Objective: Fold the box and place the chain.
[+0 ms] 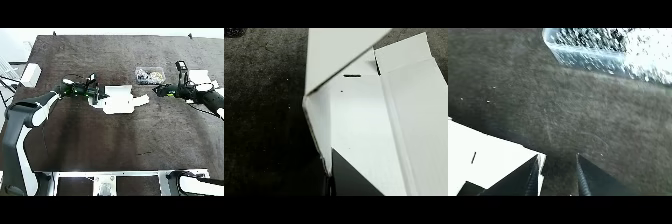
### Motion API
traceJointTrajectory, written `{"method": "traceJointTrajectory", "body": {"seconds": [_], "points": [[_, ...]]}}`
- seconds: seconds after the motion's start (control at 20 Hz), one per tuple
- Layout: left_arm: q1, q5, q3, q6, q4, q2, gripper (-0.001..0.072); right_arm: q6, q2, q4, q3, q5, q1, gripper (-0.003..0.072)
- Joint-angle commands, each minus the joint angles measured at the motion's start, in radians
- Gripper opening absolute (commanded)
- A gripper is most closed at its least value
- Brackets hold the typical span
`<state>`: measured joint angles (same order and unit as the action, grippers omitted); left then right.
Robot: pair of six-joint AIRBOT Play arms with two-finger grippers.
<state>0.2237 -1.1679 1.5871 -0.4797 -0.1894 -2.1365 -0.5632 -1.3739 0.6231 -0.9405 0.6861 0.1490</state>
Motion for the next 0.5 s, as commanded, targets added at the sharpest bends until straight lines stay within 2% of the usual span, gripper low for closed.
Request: {"method": "traceJointTrajectory", "body": {"seconds": [0.0, 0.05, 0.1, 0.2, 0.3, 0.35, 0.45], "points": [[0.0, -0.001, 0.001, 0.0, 0.003, 0.0, 0.002, 0.256, 0.06, -0.074, 0.048, -0.006, -0.035, 0.0343], [0.0, 0.0, 0.001, 0.0, 0.003, 0.0, 0.002, 0.369, 0.085, -0.075, 0.077, -0.006, -0.056, 0.042], [0.0, 0.001, 0.001, 0.0, 0.003, 0.0, 0.002, 0.468, 0.1, -0.086, 0.105, -0.006, -0.081, 0.0566], [0.0, 0.0, 0.001, 0.0, 0.003, 0.001, 0.002, 0.616, 0.1, -0.087, 0.143, -0.006, -0.138, 0.0639], [0.0, 0.0, 0.001, 0.0, 0.003, 0.001, 0.002, 0.738, 0.1, -0.084, 0.17, 0.007, -0.204, 0.0653], [0.0, 0.0, 0.001, 0.0, 0.003, 0.0, 0.002, 0.773, 0.1, -0.069, 0.171, 0.028, -0.234, 0.0701], [0.0, 0.001, 0.001, 0.0, 0.003, 0.0, 0.002, 0.788, 0.1, -0.013, 0.171, 0.04, -0.286, 0.0701]]}}
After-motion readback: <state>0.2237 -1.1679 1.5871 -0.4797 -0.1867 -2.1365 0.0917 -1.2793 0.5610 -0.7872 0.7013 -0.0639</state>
